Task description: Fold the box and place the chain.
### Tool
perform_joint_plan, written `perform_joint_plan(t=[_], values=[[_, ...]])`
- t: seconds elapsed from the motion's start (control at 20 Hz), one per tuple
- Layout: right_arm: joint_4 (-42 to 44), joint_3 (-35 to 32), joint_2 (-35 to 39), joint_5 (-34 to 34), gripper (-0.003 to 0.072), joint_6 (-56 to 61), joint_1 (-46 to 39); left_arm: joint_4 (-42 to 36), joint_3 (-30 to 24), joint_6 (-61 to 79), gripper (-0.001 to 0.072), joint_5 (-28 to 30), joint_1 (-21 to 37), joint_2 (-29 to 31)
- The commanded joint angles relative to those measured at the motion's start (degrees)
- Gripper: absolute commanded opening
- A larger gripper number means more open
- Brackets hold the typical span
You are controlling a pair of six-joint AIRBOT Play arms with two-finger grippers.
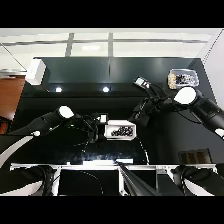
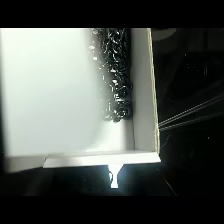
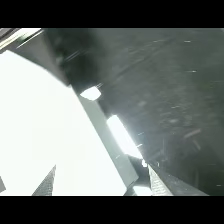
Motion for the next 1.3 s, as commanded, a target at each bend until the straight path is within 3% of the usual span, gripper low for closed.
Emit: perform_joint_plan(t=[0.0, 0.1, 0.15, 0.3, 0.6, 0.85, 1.1, 1.25], values=[[-2.6, 0.7, 0.0, 7.6, 0.0720, -6.1, 1.8, 0.0, 0.0, 0.0, 0.0480, 0.0, 0.0, 0.0], [-4.7, 0.6, 0.0, 5.1, 0.0720, -7.5, 3.8, 0.0, 0.0, 0.0, 0.0480, 0.0, 0.0, 0.0], [-4.7, 0.3, 0.0, 2.7, 0.0640, -8.5, 4.7, 0.0, 0.0, 0.0, 0.0480, 0.0, 0.0, 0.0], [-4.7, -1.6, 0.0, -1.2, 0.0626, -11.7, 7.4, 0.0, 0.0, 0.0, 0.0480, 0.0, 0.0, 0.0], [-5.8, -2.2, 1.2, 0.7, 0.0627, -10.4, 8.9, 0.0, 0.0, 0.0, 0.0480, 0.0, 0.0, 0.0], [-8.9, -3.7, 5.2, 4.7, 0.0646, -1.1, 8.9, 0.0, 0.0, 0.0, 0.0480, 0.0, 0.0, 0.0], [-7.0, -8.5, 5.2, -8.7, 0.0646, -3.0, 10.7, 0.0, 0.0, 0.0, 0.0480, 0.0, 0.0, 0.0], [-7.6, -8.5, 5.2, -10.6, 0.0644, -3.1, 10.8, 0.0, 0.0, 0.0, 0.0480, 0.0, 0.0, 0.0]])
